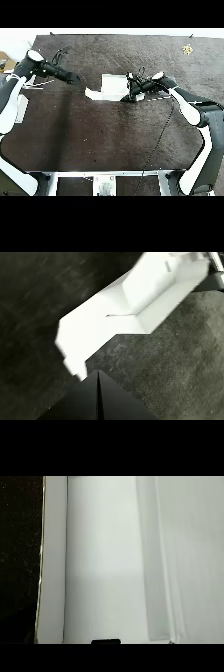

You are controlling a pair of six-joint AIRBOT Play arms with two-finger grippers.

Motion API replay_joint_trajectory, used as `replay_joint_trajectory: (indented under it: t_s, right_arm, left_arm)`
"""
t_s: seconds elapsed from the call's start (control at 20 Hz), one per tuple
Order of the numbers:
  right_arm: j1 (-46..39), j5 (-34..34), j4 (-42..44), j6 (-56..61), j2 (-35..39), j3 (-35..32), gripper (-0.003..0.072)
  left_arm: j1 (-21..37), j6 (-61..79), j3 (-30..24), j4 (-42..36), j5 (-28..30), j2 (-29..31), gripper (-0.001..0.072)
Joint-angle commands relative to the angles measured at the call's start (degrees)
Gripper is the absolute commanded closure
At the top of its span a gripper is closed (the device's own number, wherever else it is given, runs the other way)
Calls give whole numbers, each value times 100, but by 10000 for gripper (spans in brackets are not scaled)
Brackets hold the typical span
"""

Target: Fold the box and place the chain.

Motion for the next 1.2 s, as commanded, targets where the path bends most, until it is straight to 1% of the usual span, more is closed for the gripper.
replay_joint_trajectory:
  t_s: [0.0, 0.15, 0.3, 0.35, 0.5, 0.75, 0.9, 1.05, 1.15]
  right_arm:
    - [4, 2, 0, 0, -2, 0, 239]
    - [2, 2, 0, 0, -4, 0, 240]
    - [4, 2, 0, 0, -4, 0, 239]
    - [4, 2, 0, 0, -4, 0, 240]
    - [4, 2, 0, 0, -4, 0, 239]
    - [4, 4, 0, 0, -2, 0, 239]
    - [2, 2, 0, 0, -4, 0, 239]
    - [4, 4, 0, 0, -2, 0, 239]
    - [4, 4, 2, 0, -4, 0, 239]
  left_arm:
    - [160, -866, -494, 118, 369, 7, 701]
    - [160, -835, -848, 2, 699, 7, 702]
    - [160, -833, -1073, -197, 984, -59, 703]
    - [160, -833, -1080, -391, 973, -175, 702]
    - [114, -402, -1080, -1585, 704, -673, 702]
    - [-190, -275, -1078, -1714, 702, -1040, 702]
    - [-197, -203, -1054, -2085, 645, -1080, 701]
    - [-199, -289, -920, -2223, 623, -1062, 700]
    - [-199, -275, -835, -2310, 442, -1056, 697]
